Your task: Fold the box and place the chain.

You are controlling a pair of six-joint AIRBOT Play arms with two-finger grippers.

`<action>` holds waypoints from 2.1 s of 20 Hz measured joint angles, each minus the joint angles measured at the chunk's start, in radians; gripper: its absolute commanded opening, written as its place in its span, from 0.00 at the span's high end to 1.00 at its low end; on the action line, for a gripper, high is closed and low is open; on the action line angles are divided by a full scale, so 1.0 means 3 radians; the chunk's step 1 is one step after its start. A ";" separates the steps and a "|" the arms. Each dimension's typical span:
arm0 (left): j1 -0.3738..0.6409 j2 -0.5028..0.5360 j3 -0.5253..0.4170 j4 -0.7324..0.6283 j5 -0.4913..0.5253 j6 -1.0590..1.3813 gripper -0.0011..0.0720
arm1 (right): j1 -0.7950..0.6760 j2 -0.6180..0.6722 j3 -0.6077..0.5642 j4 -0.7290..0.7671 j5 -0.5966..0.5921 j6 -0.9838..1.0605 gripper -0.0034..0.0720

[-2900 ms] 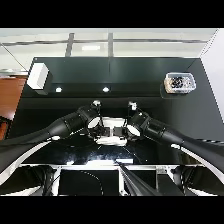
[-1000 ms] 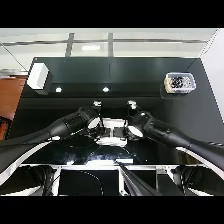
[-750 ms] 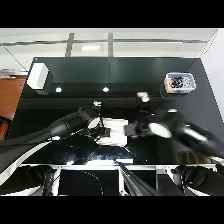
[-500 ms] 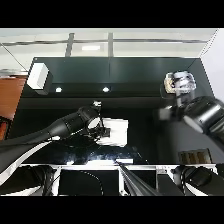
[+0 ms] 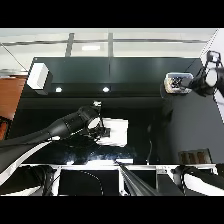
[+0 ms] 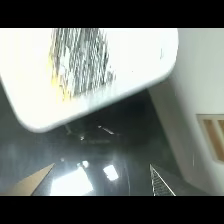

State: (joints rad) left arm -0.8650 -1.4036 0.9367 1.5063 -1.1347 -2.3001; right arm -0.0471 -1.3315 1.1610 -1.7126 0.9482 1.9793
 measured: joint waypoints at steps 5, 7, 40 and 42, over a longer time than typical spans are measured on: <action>0.0000 0.0000 0.0000 0.0000 0.0000 0.0000 0.95 | -0.0167 -0.0965 0.0827 0.0292 -0.0009 -0.0145 0.02; 0.0000 0.0000 0.0000 0.0000 0.0000 0.0001 0.95 | -0.0187 -0.1221 0.1019 0.0385 -0.0017 -0.0167 0.02; 0.0000 0.0000 0.0000 -0.0001 0.0001 0.0001 0.95 | -0.0173 0.0005 0.1863 0.0631 0.0735 -0.1457 0.95; 0.0000 0.0000 0.0000 -0.0001 0.0001 0.0000 0.95 | -0.0161 0.0174 0.1854 0.0876 0.1036 -0.1621 0.95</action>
State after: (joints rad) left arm -0.8650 -1.4036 0.9367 1.5059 -1.1343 -2.3001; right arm -0.0956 -1.2793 1.7172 -1.4498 1.2591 1.4929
